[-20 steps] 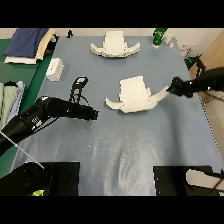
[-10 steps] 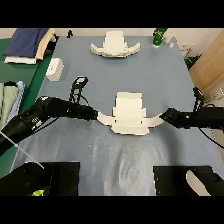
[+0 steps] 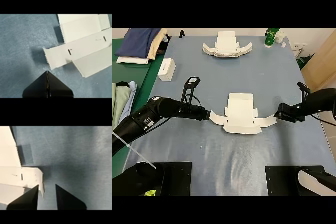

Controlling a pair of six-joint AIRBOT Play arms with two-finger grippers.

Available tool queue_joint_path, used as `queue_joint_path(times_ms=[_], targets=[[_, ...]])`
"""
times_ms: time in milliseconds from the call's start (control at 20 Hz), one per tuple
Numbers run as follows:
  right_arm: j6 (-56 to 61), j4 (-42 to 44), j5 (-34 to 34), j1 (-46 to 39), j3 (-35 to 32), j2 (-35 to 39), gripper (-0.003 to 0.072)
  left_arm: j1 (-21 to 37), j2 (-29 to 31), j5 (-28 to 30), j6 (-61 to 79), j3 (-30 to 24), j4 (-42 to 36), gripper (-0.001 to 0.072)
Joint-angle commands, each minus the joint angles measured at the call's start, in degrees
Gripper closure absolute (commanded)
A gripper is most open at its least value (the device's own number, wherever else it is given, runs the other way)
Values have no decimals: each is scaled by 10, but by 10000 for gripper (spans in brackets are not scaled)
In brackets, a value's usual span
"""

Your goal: Fold the box.

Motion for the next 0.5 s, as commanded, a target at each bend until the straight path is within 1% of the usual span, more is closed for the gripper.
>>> queue_joint_path(times_ms=[0,200,300,350,450], targets=[[-22,4,-42,3,40,-74,398,0,0,0,0,0,0,697],[-75,85,-31,24,39,-107,397,0,0,0,0,0,0,697],[-74,97,-27,45,37,-122,399,0,0,2,0,0,0,696],[-74,98,-25,60,35,-127,419,0,0,2,0,0,0,697],[-74,98,-11,84,30,-128,431,0,0,2,0,0,-15,697]])
